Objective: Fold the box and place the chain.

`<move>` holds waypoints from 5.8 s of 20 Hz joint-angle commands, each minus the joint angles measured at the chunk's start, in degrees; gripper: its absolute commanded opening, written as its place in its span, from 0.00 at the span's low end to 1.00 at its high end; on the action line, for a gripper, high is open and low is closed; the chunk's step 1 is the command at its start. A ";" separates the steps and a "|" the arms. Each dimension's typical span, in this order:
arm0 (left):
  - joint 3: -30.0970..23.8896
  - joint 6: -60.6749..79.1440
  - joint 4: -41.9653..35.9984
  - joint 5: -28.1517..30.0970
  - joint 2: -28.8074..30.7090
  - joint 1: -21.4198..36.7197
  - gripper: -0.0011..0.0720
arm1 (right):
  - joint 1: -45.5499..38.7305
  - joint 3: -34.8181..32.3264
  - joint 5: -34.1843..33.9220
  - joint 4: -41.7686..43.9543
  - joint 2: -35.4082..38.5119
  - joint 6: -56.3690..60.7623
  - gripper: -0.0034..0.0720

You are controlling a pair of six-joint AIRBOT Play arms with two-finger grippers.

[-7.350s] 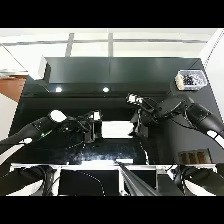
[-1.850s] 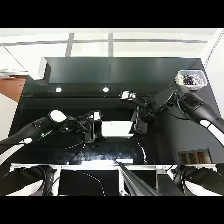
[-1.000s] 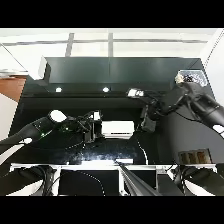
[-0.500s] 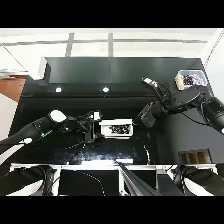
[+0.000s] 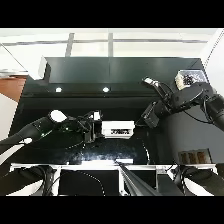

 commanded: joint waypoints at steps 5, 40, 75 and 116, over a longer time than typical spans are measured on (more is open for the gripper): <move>0.04 0.02 0.02 0.04 0.00 -0.02 0.38 | -0.04 2.23 -1.46 1.46 -0.28 0.44 0.98; 0.04 0.02 0.04 0.00 0.00 -0.02 0.38 | 8.13 -4.98 8.26 -1.79 -4.92 -3.63 0.98; 0.04 0.02 0.04 -0.04 0.00 -0.02 0.38 | 8.72 -4.57 8.79 -1.79 -5.92 2.49 0.97; 0.04 0.02 0.04 -0.07 0.00 -0.02 0.38 | 3.85 7.26 -5.57 1.31 -14.34 9.42 0.97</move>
